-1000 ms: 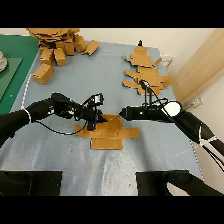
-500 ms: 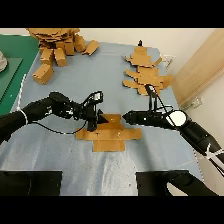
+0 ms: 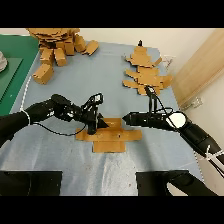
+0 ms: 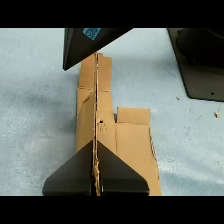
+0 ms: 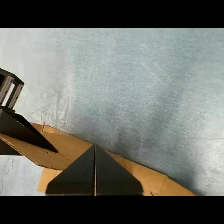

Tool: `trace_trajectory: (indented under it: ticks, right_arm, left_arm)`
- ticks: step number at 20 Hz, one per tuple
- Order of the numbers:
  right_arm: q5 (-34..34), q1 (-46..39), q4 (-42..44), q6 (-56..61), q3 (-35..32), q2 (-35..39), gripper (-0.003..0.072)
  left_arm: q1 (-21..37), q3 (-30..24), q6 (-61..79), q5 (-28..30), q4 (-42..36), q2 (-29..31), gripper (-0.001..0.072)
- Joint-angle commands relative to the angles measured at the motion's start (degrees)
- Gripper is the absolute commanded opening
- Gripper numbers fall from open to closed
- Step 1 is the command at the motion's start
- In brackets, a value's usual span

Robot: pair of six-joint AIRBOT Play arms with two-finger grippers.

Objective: Fold the box.

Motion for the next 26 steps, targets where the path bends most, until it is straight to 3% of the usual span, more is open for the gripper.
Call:
trace_trajectory:
  ticks: [1,9,17,19,24,25,26]
  right_arm:
    - [0.42,0.04,0.02,-0.13,0.00,0.04,0.0002]
    - [3.89,0.04,0.02,-1.22,0.00,0.04,0.0002]
    - [0.61,0.02,-0.83,-1.14,0.02,0.04,0.0002]
    - [1.97,0.02,-0.83,-1.14,0.02,0.04,0.0002]
    - [2.32,0.02,-0.83,-1.16,0.02,0.04,0.0002]
    - [2.32,0.02,-0.83,-1.18,0.02,0.04,0.0002]
    - [2.32,0.02,-0.83,-1.18,0.02,0.04,0.0002]
  left_arm:
    - [-0.20,-0.33,-0.04,1.75,0.42,-0.31,0.0013]
    - [-0.20,-0.22,0.44,4.44,0.44,-0.24,0.0014]
    - [-0.20,-0.22,0.22,1.14,1.84,2.69,0.0017]
    - [-0.22,-0.24,0.22,1.11,2.05,2.73,0.0365]
    - [-0.22,-0.24,0.22,1.36,3.93,2.71,0.0349]
    - [-0.22,-0.24,0.20,1.42,4.13,2.71,0.0312]
    - [-0.22,-0.24,0.20,1.42,5.01,2.71,0.0118]
